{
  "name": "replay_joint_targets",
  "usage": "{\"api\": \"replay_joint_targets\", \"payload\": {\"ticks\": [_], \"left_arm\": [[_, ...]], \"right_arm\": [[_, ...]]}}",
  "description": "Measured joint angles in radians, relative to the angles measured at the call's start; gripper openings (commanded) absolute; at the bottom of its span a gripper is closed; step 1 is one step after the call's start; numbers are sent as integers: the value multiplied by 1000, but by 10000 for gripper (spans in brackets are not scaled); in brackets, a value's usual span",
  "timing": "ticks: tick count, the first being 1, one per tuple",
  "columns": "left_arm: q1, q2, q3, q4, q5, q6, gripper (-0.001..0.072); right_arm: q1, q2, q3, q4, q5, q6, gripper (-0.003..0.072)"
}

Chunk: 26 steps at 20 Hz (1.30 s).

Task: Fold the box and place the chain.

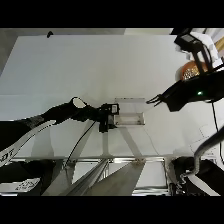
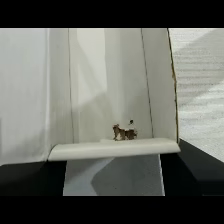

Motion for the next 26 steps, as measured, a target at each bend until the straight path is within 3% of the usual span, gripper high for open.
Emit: {"api": "replay_joint_targets", "payload": {"ticks": [9,19,26], "left_arm": [[0,0,0,0,0,0,273],[0,0,0,0,0,0,273],[0,0,0,0,0,0,273]], "right_arm": [[287,6,-76,-105,-181,156,18],[320,-13,-344,-134,-489,246,18],[320,-152,-452,-105,-660,251,19]]}}
